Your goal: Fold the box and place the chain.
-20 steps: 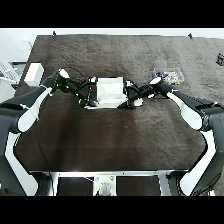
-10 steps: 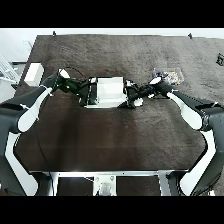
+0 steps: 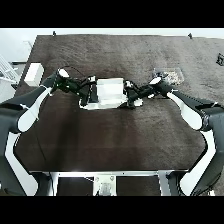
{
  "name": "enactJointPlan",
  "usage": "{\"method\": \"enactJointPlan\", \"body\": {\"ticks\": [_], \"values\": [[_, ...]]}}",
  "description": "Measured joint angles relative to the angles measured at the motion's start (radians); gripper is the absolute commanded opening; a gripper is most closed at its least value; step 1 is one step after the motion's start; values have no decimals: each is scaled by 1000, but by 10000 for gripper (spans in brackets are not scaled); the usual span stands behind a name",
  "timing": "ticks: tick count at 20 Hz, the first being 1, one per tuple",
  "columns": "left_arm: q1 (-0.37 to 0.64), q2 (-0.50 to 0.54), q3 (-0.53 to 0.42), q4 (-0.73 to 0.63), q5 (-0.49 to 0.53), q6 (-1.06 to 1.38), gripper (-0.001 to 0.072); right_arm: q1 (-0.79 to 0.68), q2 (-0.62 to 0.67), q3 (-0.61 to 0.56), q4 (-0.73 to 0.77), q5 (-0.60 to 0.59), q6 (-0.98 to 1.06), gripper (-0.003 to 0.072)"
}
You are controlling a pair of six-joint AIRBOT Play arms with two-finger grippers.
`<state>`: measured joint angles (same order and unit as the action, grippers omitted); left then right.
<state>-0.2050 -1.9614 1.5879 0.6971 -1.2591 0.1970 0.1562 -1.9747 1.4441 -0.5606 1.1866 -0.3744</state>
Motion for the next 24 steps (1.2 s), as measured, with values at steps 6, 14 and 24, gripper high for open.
{"method": "enactJointPlan", "body": {"ticks": [6, 14, 24], "values": [[-5, -2, 0, -50, -23, 18, 223, 0, 0, 0, 1, -3, 3, 553], [-27, -3, 0, -79, 34, 22, 278, -1, 0, 0, 4, -13, 6, 553], [-29, -21, 0, -106, 43, 16, 447, -1, 0, 0, 0, -11, 4, 553]]}}
